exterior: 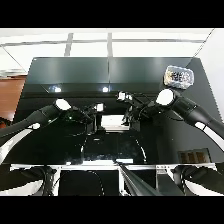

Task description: Fold the box and place the chain.

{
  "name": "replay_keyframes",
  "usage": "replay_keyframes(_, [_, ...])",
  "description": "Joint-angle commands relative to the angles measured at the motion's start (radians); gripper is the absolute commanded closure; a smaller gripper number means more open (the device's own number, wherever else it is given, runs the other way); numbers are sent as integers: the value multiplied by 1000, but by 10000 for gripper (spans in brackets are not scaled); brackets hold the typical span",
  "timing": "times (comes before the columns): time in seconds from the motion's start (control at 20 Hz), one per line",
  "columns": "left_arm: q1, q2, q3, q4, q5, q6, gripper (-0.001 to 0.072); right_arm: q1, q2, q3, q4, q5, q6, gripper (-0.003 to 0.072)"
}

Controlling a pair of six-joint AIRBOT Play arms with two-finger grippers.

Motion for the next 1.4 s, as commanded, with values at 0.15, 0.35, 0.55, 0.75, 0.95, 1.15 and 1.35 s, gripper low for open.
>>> replay_keyframes(0.15, [0, -1, 0, 0, -1, 0, 318, 1, -1, -12, -10, 1, 2, 474])
replay_keyframes(0.35, [0, -1, 0, 0, -1, 0, 317, 0, 3, -37, -3, 10, 55, 474])
replay_keyframes(0.55, [0, -1, 0, 0, -1, 0, 318, -54, 94, -34, 2, 22, 188, 474])
replay_keyframes(0.75, [0, -1, 0, 0, -1, 0, 317, -137, 131, -50, 114, 128, 550, 682])
replay_keyframes(0.95, [0, -1, 0, 0, -1, 0, 317, -106, 96, -116, 380, 33, 579, 683])
replay_keyframes(1.15, [0, -1, 0, 0, -1, 0, 317, -84, -12, -117, 332, -42, 599, 682])
replay_keyframes(1.35, [0, -1, 0, 0, -1, 0, 317, -84, -83, -117, 269, -43, 627, 681])
